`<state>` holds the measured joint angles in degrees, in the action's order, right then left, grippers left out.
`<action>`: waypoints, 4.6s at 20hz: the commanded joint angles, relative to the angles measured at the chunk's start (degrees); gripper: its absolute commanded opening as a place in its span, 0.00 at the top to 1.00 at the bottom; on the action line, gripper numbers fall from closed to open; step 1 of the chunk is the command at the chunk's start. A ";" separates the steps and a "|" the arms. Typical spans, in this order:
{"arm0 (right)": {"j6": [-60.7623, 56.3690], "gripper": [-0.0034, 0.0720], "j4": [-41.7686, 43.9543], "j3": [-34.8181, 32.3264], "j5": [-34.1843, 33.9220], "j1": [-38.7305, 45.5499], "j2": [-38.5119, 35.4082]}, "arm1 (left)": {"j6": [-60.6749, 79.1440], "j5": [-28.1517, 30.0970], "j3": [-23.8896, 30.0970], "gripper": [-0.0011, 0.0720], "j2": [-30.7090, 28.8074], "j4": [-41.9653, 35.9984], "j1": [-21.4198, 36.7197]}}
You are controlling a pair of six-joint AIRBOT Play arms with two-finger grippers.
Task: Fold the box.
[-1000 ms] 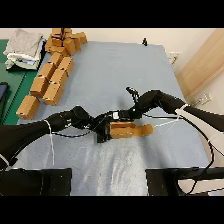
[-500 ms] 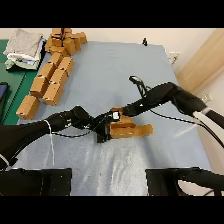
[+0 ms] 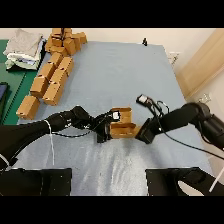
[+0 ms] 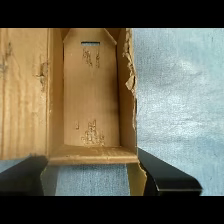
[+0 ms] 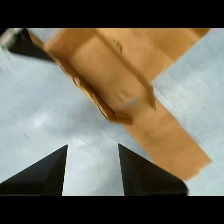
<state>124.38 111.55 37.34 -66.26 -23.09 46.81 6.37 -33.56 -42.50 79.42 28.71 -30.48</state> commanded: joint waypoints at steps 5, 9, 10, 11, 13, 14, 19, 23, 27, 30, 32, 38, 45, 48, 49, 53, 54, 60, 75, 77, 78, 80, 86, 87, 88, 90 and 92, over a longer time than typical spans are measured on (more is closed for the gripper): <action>17.35 0.31 -16.81 -4.96 15.39 -0.59 2.27 | 0.02 0.00 -0.07 0.41 0.00 0.00 -0.02; 26.64 0.31 -9.66 -4.96 21.81 -0.61 7.13 | 0.02 0.02 -0.07 0.41 0.00 0.00 -0.02; 29.05 0.31 -7.93 -4.96 22.58 -0.61 8.11 | 0.02 0.00 -0.07 0.41 0.00 0.00 -0.02; 30.91 0.31 -6.01 -4.92 22.77 -0.61 8.90 | 0.02 0.00 -0.07 0.41 0.00 0.00 -0.02; 33.22 0.31 -3.13 -4.92 22.73 -0.61 9.46 | 0.02 0.02 -0.07 0.41 0.00 0.00 -0.02; 34.25 0.31 -2.97 -4.92 23.06 -0.61 9.46 | 0.02 0.00 -0.04 0.41 0.00 0.00 -0.02; 38.32 0.60 -0.20 -4.92 24.48 -0.61 9.99 | 0.02 0.00 -0.07 0.41 0.00 0.00 -0.02; 40.76 0.76 2.97 -4.94 23.76 -0.63 10.16 | 0.04 0.00 -0.07 0.41 0.00 0.00 -0.02; 41.72 0.79 3.67 -4.94 24.28 -2.14 10.82 | 0.02 0.00 -0.07 0.41 0.00 0.00 -0.02; 41.75 0.79 4.02 -4.92 25.70 -3.34 12.35 | 0.04 0.02 -0.04 0.41 0.00 0.00 -0.02; 41.75 0.72 4.04 -4.92 26.29 -3.76 12.48 | 0.02 0.00 -0.04 0.41 0.00 0.00 -0.02; 41.75 0.31 4.02 -4.94 25.59 -3.74 12.48 | 0.02 0.00 -0.04 0.41 0.00 0.00 -0.02; 26.97 0.83 -5.75 -4.44 22.64 -3.65 10.05 | 0.02 0.00 -0.04 0.41 0.00 0.00 -0.02; 0.94 0.95 -24.52 -2.60 18.21 -3.65 5.46 | 0.02 0.00 -0.04 0.41 0.00 0.00 -0.02; -8.41 0.95 -32.46 -2.27 17.18 -3.63 3.41 | 0.02 0.00 -0.04 0.41 0.00 0.00 -0.02; -45.13 0.95 -50.60 -2.29 13.33 5.29 1.86 | 0.02 0.00 -0.07 0.41 0.00 0.00 -0.02; -45.86 0.95 -45.55 -2.32 12.41 8.66 3.32 | 0.02 0.00 -0.04 0.41 0.00 0.00 -0.02; -26.32 0.95 0.42 -2.29 10.75 13.92 16.61 | 0.02 0.04 -0.07 0.41 0.00 0.00 -0.02; -27.10 0.64 2.38 2.99 9.42 6.97 10.23 | 0.02 0.04 -0.04 0.41 0.00 0.00 -0.02; -27.96 0.55 3.80 3.13 8.98 6.95 10.34 | 0.02 0.04 -0.04 0.41 0.00 0.00 -0.02; -27.96 0.55 4.74 3.13 8.39 6.91 10.40 | 0.02 0.04 -0.07 0.41 0.00 0.00 -0.02; -27.98 0.32 4.94 3.13 8.31 6.05 10.51 | 0.02 0.04 -0.04 0.41 0.00 0.00 -0.02; -35.15 0.32 2.64 3.58 12.17 -0.24 15.17 | 0.02 0.07 -0.04 0.41 0.00 0.00 -0.02; -37.13 0.32 0.81 4.15 12.50 -1.49 16.00 | 0.02 0.04 -0.07 0.41 0.00 0.00 -0.02; -39.91 0.32 -1.88 4.87 12.39 -2.80 16.83 | 0.02 0.07 -0.07 0.41 0.00 0.00 -0.02; -46.58 0.32 -8.63 6.05 12.11 -6.14 18.18 | 0.02 0.04 -0.07 0.41 0.00 0.00 -0.02; -53.05 0.32 -14.45 7.43 11.19 -9.79 19.26 | 0.02 0.04 -0.04 0.41 0.00 0.00 -0.02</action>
<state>81.10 105.89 43.18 -54.65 -28.53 64.34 6.39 -33.52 -42.50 79.42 28.71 -30.48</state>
